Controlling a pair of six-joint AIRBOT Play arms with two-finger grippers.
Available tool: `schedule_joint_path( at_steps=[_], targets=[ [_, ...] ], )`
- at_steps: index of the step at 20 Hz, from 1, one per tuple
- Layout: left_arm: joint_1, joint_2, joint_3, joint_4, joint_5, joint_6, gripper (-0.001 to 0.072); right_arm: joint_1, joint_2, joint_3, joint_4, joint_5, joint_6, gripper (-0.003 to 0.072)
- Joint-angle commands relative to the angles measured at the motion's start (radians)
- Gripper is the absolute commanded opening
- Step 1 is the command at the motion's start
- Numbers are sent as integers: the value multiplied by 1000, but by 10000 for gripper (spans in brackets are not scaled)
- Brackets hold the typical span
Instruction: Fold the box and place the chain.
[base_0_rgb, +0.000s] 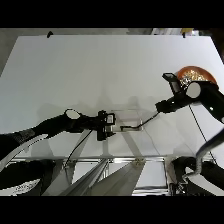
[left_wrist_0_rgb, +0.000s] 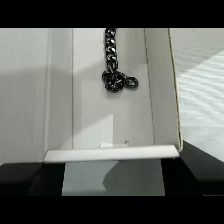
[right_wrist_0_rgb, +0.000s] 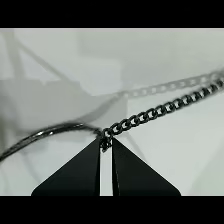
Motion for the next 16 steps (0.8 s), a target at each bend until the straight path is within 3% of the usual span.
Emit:
schedule_joint_path(
  at_steps=[1, 5, 10, 13, 16],
  targets=[
    [0, 0, 0, 0, 0, 0, 170, -1, 171, 1, 88, 101, -43, 22],
    [0, 0, 0, 0, 1, 0, 170, -1, 319, 1, 346, 172, -123, 22],
    [0, 0, 0, 0, 1, 0, 170, 11, 376, 1, 603, 186, -187, 22],
    [0, 0, 0, 0, 0, 0, 170, 128, 376, 1, 602, 126, -193, 22],
    [0, 0, 0, 0, 0, 0, 170, 283, 373, 1, 531, -34, -184, 23]
  ],
)
